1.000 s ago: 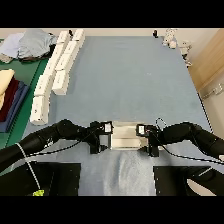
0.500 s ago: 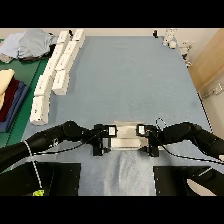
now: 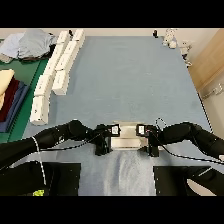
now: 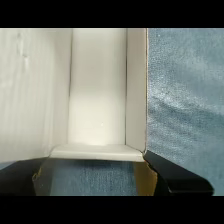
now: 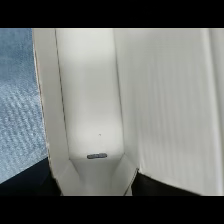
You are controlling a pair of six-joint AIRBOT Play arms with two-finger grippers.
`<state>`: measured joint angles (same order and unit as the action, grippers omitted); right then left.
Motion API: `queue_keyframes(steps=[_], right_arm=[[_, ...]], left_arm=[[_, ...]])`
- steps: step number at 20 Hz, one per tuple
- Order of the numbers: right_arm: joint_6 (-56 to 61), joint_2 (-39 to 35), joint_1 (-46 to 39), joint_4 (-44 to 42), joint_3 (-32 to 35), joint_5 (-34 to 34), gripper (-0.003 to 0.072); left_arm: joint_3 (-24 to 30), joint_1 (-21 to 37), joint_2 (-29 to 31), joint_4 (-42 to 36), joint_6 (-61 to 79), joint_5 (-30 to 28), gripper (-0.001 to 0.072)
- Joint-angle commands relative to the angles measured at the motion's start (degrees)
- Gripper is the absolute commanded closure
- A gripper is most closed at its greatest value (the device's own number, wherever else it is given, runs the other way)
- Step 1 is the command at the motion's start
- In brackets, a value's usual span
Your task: Fold the box.
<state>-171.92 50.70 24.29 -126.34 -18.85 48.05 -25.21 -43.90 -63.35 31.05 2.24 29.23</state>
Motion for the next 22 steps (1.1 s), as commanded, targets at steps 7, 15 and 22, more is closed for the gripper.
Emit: queue_keyframes(steps=[7, 15, 22], right_arm=[[0.0, 0.0, 0.0, 0.0, 0.0, 0.0, 0.0197], [0.0, 0.0, 0.0, 0.0, 0.0, 0.0, 0.0197], [0.0, 0.0, 0.0, 0.0, 0.0, 0.0, 0.0197]], left_arm=[[-0.6, -0.4, -1.1, -1.5, 3.4, -0.8, 0.0012], [-0.6, -0.4, -1.3, -1.5, 4.5, -0.5, 0.0268], [-0.6, -0.4, -1.3, -1.5, 4.4, -0.5, 0.0268]])
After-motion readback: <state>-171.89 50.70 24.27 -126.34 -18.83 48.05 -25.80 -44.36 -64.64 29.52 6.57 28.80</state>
